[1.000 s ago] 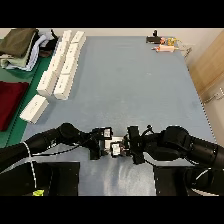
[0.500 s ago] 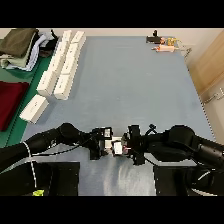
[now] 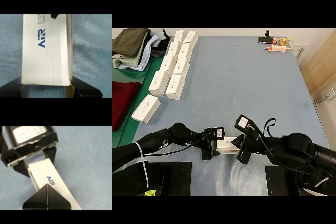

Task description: Fold the box.

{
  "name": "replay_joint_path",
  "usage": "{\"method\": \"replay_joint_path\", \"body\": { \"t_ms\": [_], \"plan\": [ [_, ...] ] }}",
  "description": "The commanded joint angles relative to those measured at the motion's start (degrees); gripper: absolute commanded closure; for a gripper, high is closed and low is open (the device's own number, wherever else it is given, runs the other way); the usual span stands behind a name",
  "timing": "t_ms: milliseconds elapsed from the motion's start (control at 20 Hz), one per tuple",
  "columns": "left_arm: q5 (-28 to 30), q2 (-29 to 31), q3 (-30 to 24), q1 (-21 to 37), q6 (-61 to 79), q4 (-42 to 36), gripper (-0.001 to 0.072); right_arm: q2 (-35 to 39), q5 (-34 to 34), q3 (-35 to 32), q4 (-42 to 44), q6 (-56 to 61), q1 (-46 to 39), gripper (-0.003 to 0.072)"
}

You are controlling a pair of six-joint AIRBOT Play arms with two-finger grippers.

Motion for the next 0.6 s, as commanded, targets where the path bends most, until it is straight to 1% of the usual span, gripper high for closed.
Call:
{"method": "replay_joint_path", "body": {
  "t_ms": [0, 100, 300, 550],
  "plan": [
    [0.02, 0.04, 0.02, 0.0, 0.0, 0.02, 0.0185, 3.96, 11.93, -7.39, 5.4, 10.25, 0.17, 0.0686],
    [0.02, 0.04, 0.02, 0.0, 0.02, 0.02, 0.0185, 4.44, 12.11, -8.87, 5.33, 10.16, 0.15, 0.0686],
    [0.02, 0.04, 0.02, 0.0, 0.0, 0.02, 0.0184, 4.13, 12.02, -9.14, 5.29, 10.08, 0.39, 0.0685],
    [0.02, 0.02, 0.02, 0.0, 0.02, 0.02, 0.0184, 3.43, 12.39, -11.69, 5.29, 10.08, 3.74, 0.0686]
  ]
}}
